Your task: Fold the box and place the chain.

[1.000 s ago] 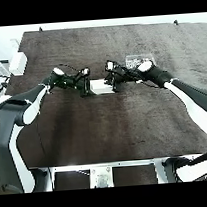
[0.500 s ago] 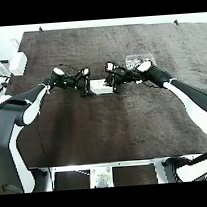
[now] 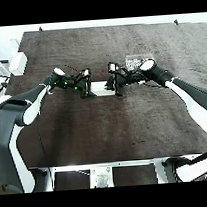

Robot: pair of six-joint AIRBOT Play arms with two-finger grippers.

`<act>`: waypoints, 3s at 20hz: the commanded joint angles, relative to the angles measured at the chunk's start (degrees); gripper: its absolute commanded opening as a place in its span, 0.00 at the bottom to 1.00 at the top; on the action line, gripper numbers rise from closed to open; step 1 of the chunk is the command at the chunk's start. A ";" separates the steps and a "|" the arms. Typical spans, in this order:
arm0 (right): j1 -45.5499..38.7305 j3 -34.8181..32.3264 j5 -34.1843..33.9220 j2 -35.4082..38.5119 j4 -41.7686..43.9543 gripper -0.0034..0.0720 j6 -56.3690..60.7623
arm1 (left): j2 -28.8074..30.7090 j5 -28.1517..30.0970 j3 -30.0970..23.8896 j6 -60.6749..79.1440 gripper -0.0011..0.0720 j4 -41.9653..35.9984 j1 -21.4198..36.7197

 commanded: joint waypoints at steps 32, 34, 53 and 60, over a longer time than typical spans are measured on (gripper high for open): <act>-1.29 12.59 9.07 -9.20 0.83 0.26 18.99 | -0.02 0.59 0.02 -0.20 0.59 -0.17 0.07; -1.29 15.56 10.58 -8.02 4.57 0.26 18.91 | -0.02 0.59 0.02 -0.20 0.59 -0.17 0.07; -14.86 -23.80 -13.20 36.35 5.03 0.26 25.79 | -0.04 0.59 0.02 -0.20 0.59 -2.34 0.07; -15.98 -38.40 -21.40 42.38 5.29 0.26 22.51 | -0.02 0.09 0.02 -0.24 0.59 -2.75 0.07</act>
